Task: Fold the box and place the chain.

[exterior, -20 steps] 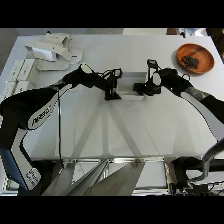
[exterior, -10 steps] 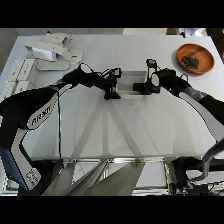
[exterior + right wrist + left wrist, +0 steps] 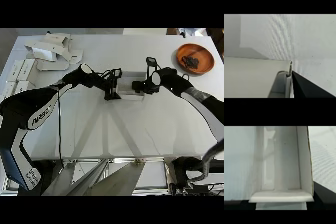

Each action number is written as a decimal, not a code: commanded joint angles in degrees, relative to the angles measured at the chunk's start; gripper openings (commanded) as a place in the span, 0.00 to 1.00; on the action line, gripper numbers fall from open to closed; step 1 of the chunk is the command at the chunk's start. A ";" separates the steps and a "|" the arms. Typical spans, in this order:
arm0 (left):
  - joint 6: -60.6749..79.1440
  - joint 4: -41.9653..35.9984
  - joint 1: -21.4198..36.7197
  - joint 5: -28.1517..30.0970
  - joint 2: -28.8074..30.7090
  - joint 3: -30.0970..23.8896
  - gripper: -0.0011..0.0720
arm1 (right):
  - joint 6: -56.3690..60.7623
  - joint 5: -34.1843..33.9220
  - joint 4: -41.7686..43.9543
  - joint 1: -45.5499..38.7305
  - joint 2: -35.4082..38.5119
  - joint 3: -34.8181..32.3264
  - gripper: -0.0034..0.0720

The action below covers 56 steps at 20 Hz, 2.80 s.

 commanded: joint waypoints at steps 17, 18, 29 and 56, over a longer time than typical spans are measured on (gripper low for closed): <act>-0.04 0.00 0.04 0.07 0.02 0.04 0.61 | -18.27 -6.05 -9.11 -35.47 10.40 3.87 0.57; -0.04 0.00 0.04 0.04 0.02 0.04 0.61 | -18.47 -6.54 -9.14 -36.24 7.48 6.03 0.57; -0.04 0.00 0.04 0.04 0.02 0.04 0.61 | -21.90 -6.99 -16.50 -36.65 -24.90 37.18 0.57; -0.04 0.00 0.04 0.07 0.02 0.04 0.61 | -22.80 -2.97 -15.52 -37.79 -18.82 37.55 0.06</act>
